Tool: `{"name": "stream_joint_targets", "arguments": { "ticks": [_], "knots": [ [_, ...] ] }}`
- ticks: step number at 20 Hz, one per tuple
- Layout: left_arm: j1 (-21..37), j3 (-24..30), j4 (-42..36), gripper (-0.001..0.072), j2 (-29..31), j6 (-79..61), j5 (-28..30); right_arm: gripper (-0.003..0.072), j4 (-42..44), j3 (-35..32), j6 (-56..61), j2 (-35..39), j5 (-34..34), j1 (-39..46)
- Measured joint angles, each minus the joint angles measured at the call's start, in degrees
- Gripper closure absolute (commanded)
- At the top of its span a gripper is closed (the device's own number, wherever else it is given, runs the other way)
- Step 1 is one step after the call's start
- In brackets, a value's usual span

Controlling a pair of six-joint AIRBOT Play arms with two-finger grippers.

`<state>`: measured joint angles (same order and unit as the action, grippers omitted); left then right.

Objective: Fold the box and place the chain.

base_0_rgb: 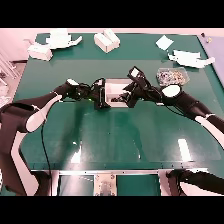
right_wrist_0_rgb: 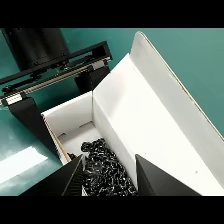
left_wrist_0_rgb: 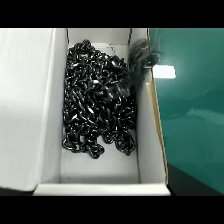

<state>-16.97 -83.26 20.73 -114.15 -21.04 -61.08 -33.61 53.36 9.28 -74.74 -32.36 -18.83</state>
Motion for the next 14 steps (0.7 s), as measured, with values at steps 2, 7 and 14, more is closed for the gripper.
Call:
{"name": "stream_joint_targets", "arguments": {
  "ticks": [2,7,14],
  "knots": [
    [0.0,0.0,0.0,0.0172,0.0,0.0,0.0,0.0265,0.0,0.8,0.1,0.2,0.0,0.2],
    [0.0,0.0,0.0,0.0172,0.0,0.0,0.0,0.0578,0.2,4.6,0.5,3.5,-0.2,2.7],
    [0.0,0.0,0.0,0.0172,0.0,0.0,0.0,0.0679,6.4,7.7,5.1,2.2,-5.9,14.4]
  ]
}}
